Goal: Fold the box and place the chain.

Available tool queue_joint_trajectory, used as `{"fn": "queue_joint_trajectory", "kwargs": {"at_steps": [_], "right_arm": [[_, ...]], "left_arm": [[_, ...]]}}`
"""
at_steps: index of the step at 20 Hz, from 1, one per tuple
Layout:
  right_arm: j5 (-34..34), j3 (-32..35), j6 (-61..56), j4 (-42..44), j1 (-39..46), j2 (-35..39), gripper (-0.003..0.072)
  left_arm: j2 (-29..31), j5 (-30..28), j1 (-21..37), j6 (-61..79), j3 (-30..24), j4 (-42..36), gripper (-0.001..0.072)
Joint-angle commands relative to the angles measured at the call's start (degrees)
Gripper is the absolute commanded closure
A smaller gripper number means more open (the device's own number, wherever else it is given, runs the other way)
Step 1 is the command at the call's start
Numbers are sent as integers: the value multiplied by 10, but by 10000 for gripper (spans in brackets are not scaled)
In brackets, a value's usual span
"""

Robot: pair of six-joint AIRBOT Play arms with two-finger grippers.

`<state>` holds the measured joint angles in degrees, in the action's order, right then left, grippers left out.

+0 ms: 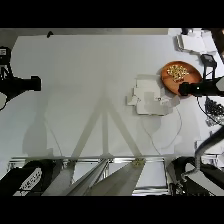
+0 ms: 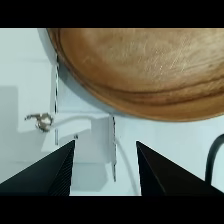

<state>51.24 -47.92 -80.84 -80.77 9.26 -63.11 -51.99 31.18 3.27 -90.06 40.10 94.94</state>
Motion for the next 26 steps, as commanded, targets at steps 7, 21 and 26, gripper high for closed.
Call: {"fn": "queue_joint_trajectory", "kwargs": {"at_steps": [7, 21, 26], "right_arm": [[52, -5, -33, 2, 0, -102, 243], [125, -39, 179, 119, -39, -115, 680], [-5, 63, 306, 315, -132, -16, 681]], "left_arm": [[0, 2, 0, 0, 0, 0, 17], [0, 2, 0, 0, 0, 0, 17], [0, 2, 0, 0, 0, 0, 17]]}}
